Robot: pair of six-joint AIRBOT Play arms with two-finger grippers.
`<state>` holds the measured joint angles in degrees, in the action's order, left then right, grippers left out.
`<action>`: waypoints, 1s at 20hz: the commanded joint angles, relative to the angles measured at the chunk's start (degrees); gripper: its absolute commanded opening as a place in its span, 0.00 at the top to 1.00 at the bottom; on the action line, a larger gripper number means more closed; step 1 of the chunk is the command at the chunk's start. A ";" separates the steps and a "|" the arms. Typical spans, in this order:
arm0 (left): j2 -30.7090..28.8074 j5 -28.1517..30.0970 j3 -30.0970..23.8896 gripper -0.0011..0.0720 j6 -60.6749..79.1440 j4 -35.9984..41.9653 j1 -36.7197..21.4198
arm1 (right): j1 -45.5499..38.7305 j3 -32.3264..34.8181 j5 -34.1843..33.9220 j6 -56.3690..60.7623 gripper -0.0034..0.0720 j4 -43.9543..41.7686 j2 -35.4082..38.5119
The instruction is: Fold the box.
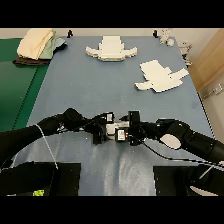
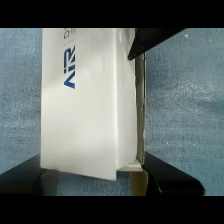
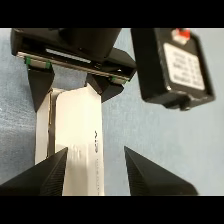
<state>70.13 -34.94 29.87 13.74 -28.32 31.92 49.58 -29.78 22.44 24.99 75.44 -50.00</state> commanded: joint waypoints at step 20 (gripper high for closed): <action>-0.04 -0.02 0.07 0.36 -0.09 0.02 0.02 | 0.07 0.00 5.60 0.07 0.34 -6.27 -0.70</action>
<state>70.13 -34.98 29.87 13.72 -28.36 31.92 49.58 -29.71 27.99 25.02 69.43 -51.77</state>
